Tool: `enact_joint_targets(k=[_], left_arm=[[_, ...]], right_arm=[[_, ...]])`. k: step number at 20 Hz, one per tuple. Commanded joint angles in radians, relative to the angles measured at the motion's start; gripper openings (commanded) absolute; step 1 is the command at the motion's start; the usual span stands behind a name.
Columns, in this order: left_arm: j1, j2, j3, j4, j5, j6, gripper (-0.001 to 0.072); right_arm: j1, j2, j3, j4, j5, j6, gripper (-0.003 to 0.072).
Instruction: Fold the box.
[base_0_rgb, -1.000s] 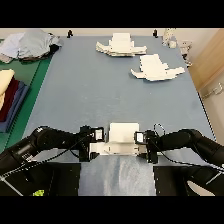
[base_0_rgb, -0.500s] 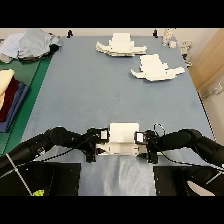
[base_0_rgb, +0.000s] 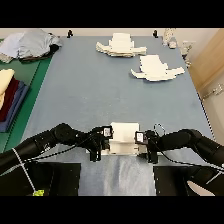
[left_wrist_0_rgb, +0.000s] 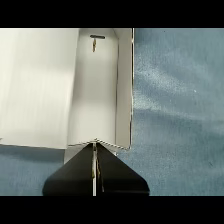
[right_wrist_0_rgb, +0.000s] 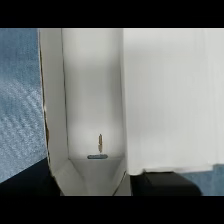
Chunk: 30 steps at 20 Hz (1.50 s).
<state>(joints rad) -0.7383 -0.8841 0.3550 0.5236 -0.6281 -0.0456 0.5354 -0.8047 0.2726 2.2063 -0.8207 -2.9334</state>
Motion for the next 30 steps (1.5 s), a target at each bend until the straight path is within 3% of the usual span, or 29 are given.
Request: enact_joint_targets(k=[1, 3, 4, 5, 7, 8, 9, 15, 16, 19, 20, 25, 27, 30], left_arm=[[-0.004, -0.022, 0.006, -0.016, 0.001, 0.016, 0.0044], [-0.004, -0.027, 0.006, -0.057, 0.001, 0.058, 0.0081], [-0.004, -0.027, 0.006, -0.086, 0.001, 0.097, 0.0249], [-0.004, -0.027, 0.006, -0.109, 0.001, 0.127, 0.0309], [-0.004, -0.034, 0.006, -0.108, 0.001, 0.135, 0.0311], [-0.004, -0.041, 0.006, -0.108, 0.000, 0.135, 0.0458], [-0.004, -0.051, 0.006, -0.109, 0.000, 0.135, 0.0670], [-0.004, -0.064, 0.006, -0.108, 0.000, 0.136, 0.0666], [-0.004, -0.064, 0.006, -0.108, 0.000, 0.135, 0.0621], [-0.004, -0.062, 0.006, -0.095, -0.003, 0.136, 0.0067], [-0.004, -0.062, 0.006, -0.089, -0.003, 0.136, 0.0013], [0.004, -0.052, 0.006, -0.034, -0.010, 0.075, 0.0012], [0.023, -0.005, 0.007, 0.095, -0.016, -0.126, 0.0012], [0.079, 0.158, 0.026, 0.322, -0.102, -0.535, 0.0012]], right_arm=[[0.000, 0.000, 0.000, 0.000, 0.001, 0.000, 0.0522], [0.000, 0.000, 0.000, 0.000, 0.001, 0.000, 0.0521], [0.000, 0.000, 0.000, 0.000, 0.001, 0.000, 0.0521], [0.000, 0.000, 0.000, 0.000, 0.001, 0.000, 0.0522], [0.000, 0.000, 0.000, 0.000, 0.001, 0.000, 0.0521], [0.000, 0.000, 0.000, 0.000, 0.001, 0.000, 0.0522], [0.000, 0.000, 0.000, 0.000, 0.001, 0.000, 0.0521], [0.000, 0.000, 0.000, 0.000, 0.001, 0.000, 0.0521], [0.000, 0.000, 0.000, 0.000, 0.001, 0.000, 0.0521], [0.000, 0.000, 0.000, 0.000, 0.001, 0.000, 0.0522], [0.000, 0.000, 0.000, 0.000, 0.001, 0.000, 0.0522], [0.000, 0.000, 0.000, 0.000, 0.001, 0.000, 0.0521], [0.000, 0.000, 0.000, 0.000, 0.001, 0.000, 0.0521], [0.000, 0.000, 0.000, 0.000, 0.001, 0.000, 0.0521]])
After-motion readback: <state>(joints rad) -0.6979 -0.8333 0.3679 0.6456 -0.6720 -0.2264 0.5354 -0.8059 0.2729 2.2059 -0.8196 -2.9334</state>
